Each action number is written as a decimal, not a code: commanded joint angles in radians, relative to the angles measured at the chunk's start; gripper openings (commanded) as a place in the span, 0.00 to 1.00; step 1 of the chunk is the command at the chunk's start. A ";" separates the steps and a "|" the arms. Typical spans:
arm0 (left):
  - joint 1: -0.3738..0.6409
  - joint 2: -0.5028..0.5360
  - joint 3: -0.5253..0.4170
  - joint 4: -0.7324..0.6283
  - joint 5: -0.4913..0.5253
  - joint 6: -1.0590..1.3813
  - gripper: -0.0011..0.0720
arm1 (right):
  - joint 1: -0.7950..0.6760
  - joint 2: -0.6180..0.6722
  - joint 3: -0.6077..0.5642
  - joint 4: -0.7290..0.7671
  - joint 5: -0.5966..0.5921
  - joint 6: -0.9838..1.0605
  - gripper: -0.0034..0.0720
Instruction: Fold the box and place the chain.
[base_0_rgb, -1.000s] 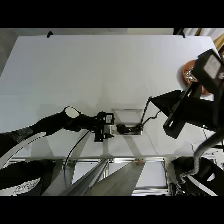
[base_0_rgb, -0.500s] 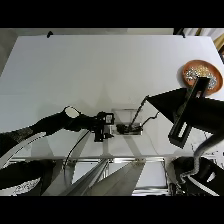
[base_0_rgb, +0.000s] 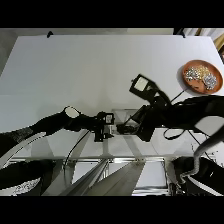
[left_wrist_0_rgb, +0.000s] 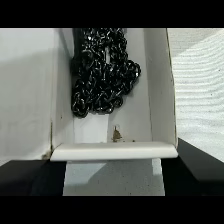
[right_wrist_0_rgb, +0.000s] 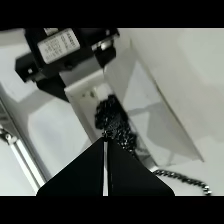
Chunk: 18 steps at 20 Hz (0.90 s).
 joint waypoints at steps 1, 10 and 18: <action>0.000 0.001 0.000 0.000 0.000 0.000 0.06 | 0.001 -0.068 -0.127 0.055 -0.126 -0.005 0.06; 0.000 0.001 0.000 0.000 0.000 0.000 0.06 | 0.001 -0.166 -0.185 0.162 -0.217 -0.026 0.24; 0.000 0.001 0.000 0.000 0.000 0.000 0.06 | -0.070 0.109 -0.148 -0.053 0.036 -0.055 0.27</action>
